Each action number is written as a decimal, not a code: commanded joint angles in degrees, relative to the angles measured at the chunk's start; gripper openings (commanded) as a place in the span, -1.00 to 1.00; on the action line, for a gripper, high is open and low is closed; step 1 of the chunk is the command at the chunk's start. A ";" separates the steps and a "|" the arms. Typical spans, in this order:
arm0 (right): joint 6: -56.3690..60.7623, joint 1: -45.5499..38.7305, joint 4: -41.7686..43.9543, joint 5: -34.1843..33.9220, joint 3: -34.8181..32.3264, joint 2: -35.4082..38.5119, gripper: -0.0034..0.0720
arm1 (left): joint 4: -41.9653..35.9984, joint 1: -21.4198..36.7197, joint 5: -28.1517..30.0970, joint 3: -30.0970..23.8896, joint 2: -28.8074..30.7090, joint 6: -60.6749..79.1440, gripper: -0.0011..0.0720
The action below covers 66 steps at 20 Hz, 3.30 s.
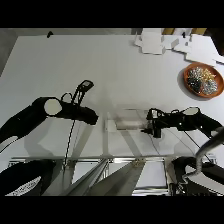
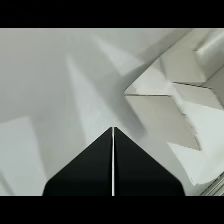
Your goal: Fold the box and place the chain.
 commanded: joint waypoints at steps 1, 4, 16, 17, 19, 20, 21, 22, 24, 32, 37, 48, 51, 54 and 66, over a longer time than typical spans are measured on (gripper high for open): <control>-0.02 -0.02 0.02 0.00 -0.02 0.00 0.14 | -4.90 -0.26 1.53 -2.32 -4.96 -6.95 -0.96; -0.02 -0.02 0.02 0.00 -0.02 0.00 0.14 | -11.65 -2.71 4.50 -2.32 -10.08 -6.80 -0.96; -0.02 -0.02 0.02 0.00 -0.02 0.00 0.14 | -19.32 -4.87 4.66 -1.70 -6.36 -6.29 -0.95; -0.02 -0.02 0.02 0.00 -0.02 0.00 0.14 | -19.34 -5.25 4.66 -1.11 -6.36 -6.29 -0.94; -0.02 -0.02 0.02 0.00 -0.02 0.00 0.14 | -19.71 -6.47 5.35 -0.07 -6.40 -6.27 -0.81; -0.02 -0.02 0.02 0.00 -0.02 0.00 0.14 | -19.71 -7.02 5.64 0.52 -6.43 -6.29 -0.76; -0.02 -0.02 0.00 0.00 -0.02 0.00 0.14 | -19.78 -7.37 5.79 1.07 -6.43 -6.29 -0.74; -0.02 -0.02 0.02 0.00 -0.02 0.00 0.14 | -20.00 -7.34 5.86 1.40 -6.43 -6.29 -0.74; -0.02 -0.02 0.02 0.00 -0.02 0.00 0.14 | -20.52 -7.41 6.23 1.49 -6.43 -6.32 -0.73; -0.02 -0.02 0.02 0.00 -0.02 0.00 0.14 | -20.57 -9.97 8.11 1.53 -8.31 -6.34 -0.35; -0.02 -0.02 0.02 0.00 -0.02 0.00 0.14 | -19.21 -11.61 7.91 4.11 -9.66 -6.88 -0.34; -0.02 -0.02 0.02 0.00 -0.02 0.00 0.14 | -1.01 -15.76 -0.17 13.97 -14.60 -27.58 -0.08; -0.02 -0.02 0.02 0.00 -0.02 0.00 0.14 | 4.81 -17.46 -5.05 18.03 -17.55 -35.56 -0.08; -0.02 -0.02 0.02 0.00 -0.02 0.00 0.14 | 10.97 -18.60 -9.11 21.42 -19.23 -43.85 -0.09; -0.02 -0.02 0.02 0.00 -0.02 0.00 0.14 | 22.01 -23.08 -18.27 36.33 -30.64 -64.57 -0.28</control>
